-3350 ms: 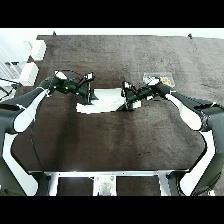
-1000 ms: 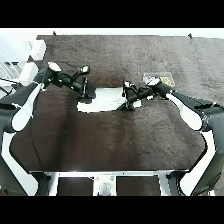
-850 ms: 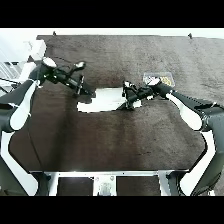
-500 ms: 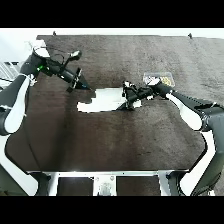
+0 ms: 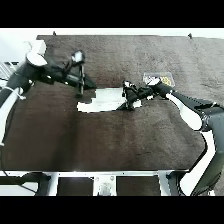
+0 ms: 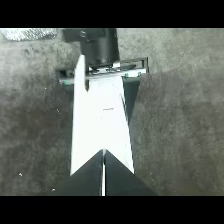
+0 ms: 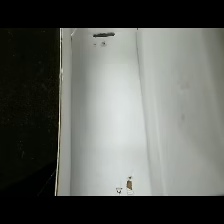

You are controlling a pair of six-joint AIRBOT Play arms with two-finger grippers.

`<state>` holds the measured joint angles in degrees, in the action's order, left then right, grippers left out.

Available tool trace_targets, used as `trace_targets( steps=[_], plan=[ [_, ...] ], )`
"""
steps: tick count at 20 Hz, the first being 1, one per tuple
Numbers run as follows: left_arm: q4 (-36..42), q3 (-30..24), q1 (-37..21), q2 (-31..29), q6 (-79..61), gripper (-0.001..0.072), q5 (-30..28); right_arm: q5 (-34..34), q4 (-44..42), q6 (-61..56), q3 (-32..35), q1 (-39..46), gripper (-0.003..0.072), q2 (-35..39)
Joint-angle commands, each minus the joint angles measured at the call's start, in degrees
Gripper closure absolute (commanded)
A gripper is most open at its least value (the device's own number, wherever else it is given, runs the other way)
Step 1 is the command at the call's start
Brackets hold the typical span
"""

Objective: Fold the box and place the chain.

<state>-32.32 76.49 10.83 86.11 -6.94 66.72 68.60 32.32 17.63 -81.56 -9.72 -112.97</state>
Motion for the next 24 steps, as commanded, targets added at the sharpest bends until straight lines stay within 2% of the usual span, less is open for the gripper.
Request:
trace_targets(
  steps=[1, 6, 9, 18, 24],
  plan=[
    [0.4, -8.4, 3.7, -1.8, -1.7, 0.0693, -10.6, 0.0, 0.0, 0.0, 0.0, -0.1, 0.0231, 0.0],
    [0.1, -10.5, 5.0, 2.0, 2.1, 0.0690, -8.1, 0.0, 0.0, 0.0, 0.0, -0.1, 0.0231, 0.0],
    [0.7, -9.9, 5.0, 4.5, 1.5, 0.0690, -11.4, 0.0, 0.0, 0.0, 0.0, -0.1, 0.0232, 0.0],
    [1.0, 1.4, 5.0, 11.2, 0.9, 0.0690, -19.9, 0.0, 0.0, 0.0, 0.0, -0.1, 0.0232, 0.0],
    [1.1, 2.3, 5.0, 12.8, 1.1, 0.0690, -22.4, 0.0, 0.0, 0.0, 0.0, -0.1, 0.0232, 0.0]
  ],
)
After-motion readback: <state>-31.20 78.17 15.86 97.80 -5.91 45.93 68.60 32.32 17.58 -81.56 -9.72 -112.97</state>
